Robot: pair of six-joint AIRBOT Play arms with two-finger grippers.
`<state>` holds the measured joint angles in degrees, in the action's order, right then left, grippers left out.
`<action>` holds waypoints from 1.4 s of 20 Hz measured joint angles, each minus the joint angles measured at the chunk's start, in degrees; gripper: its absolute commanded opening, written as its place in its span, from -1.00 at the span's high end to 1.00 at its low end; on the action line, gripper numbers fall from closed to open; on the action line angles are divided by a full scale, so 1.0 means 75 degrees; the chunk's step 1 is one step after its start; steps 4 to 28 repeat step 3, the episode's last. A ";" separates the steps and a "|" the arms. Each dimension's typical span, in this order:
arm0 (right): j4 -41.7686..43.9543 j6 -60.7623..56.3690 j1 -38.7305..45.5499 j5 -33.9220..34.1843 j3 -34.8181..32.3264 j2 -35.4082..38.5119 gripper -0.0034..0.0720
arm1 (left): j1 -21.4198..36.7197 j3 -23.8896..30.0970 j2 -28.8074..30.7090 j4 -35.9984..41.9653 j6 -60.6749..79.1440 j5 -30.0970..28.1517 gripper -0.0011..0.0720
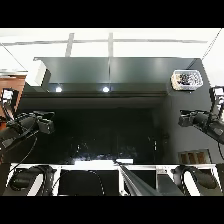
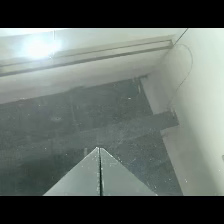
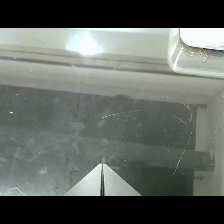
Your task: Fold the box and place the chain.
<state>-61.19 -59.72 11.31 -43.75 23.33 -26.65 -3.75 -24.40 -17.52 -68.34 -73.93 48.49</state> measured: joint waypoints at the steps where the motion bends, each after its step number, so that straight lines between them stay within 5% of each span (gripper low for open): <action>1: 0.0003 0.0000 0.0000 0.0006 0.0000 0.0000 0.87 | 0.0000 0.0000 0.0006 0.0000 0.0000 0.0000 0.90; 28: 0.0000 0.0000 0.0000 0.0015 0.0000 0.0000 0.87 | 0.0000 0.0000 0.0003 0.0000 0.0000 0.0000 0.90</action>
